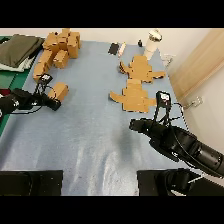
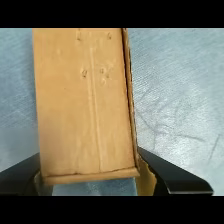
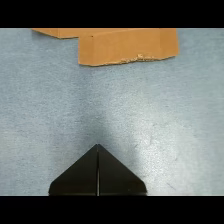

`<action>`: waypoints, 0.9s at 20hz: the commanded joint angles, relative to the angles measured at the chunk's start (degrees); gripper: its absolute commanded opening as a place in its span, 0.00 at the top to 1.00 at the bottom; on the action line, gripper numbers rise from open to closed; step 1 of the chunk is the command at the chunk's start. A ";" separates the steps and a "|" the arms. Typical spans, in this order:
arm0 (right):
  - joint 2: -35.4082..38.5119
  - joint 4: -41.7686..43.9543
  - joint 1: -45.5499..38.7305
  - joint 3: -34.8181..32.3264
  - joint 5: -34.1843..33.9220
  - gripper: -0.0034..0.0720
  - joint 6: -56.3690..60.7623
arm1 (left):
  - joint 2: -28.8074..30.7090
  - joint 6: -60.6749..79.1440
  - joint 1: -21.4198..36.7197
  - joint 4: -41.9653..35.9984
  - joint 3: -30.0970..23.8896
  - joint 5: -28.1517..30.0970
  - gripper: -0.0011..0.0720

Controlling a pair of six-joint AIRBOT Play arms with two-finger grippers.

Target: Fold the box.

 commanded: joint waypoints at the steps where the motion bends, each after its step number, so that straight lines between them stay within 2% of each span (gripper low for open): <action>1: -0.02 0.00 0.02 -0.02 0.02 0.95 0.02 | -0.11 -0.37 -1.84 1.25 1.16 1.70 0.00; 5: -0.02 0.02 0.02 -0.02 0.04 0.95 0.02 | -0.20 -0.44 -3.23 1.20 1.57 5.60 0.01; 6: 0.00 0.02 0.02 -0.02 0.04 0.95 0.02 | -0.24 -0.44 -3.23 1.22 1.57 5.97 0.17; 7: -0.02 0.02 0.02 -0.02 0.07 0.95 0.02 | -0.39 -0.44 -3.23 1.22 1.70 5.99 0.25; 12: -0.02 -0.17 0.02 -0.02 0.09 0.95 0.02 | -3.17 -7.50 -3.23 1.09 5.20 6.54 0.25; 18: 0.00 -0.20 0.02 -0.02 0.20 0.95 0.02 | -9.53 -17.27 -3.23 1.27 15.58 8.15 0.25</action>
